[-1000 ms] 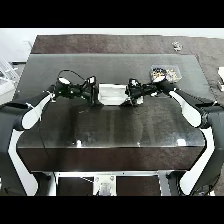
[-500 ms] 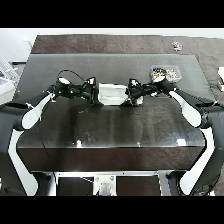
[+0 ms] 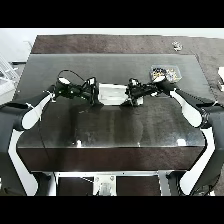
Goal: Fold the box and place the chain.
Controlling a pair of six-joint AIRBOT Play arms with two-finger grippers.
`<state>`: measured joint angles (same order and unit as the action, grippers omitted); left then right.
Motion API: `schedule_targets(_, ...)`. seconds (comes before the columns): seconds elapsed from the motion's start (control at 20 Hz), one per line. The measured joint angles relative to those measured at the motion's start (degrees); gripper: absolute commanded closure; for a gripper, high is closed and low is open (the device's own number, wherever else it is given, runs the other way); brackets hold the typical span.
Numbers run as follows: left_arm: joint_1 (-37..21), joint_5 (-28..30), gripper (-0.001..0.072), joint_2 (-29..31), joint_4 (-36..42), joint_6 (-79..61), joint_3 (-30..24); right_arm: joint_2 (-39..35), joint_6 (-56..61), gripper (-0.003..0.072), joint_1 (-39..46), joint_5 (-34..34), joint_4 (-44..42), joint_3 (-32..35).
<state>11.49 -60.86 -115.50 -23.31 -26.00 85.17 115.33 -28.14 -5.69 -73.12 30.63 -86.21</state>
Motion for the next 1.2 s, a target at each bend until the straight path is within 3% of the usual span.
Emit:
schedule_targets(0.7, 0.13, 0.31, 0.0357, 0.02, 0.24, 0.04, 0.00, -0.02, 0.02, 0.0105, 0.11, 0.17, -0.55, 0.02)
schedule_targets(0.8, 0.13, 0.28, 0.0358, 0.02, 0.24, 0.15, 0.00, -0.02, 0.07, -0.0034, 0.13, 0.04, -0.72, 0.02)
schedule_targets(1.2, 0.13, 0.35, 0.0358, 0.00, 0.35, 1.60, 0.00, -1.70, 1.01, -0.0034, 3.65, -0.74, -1.05, 0.00)
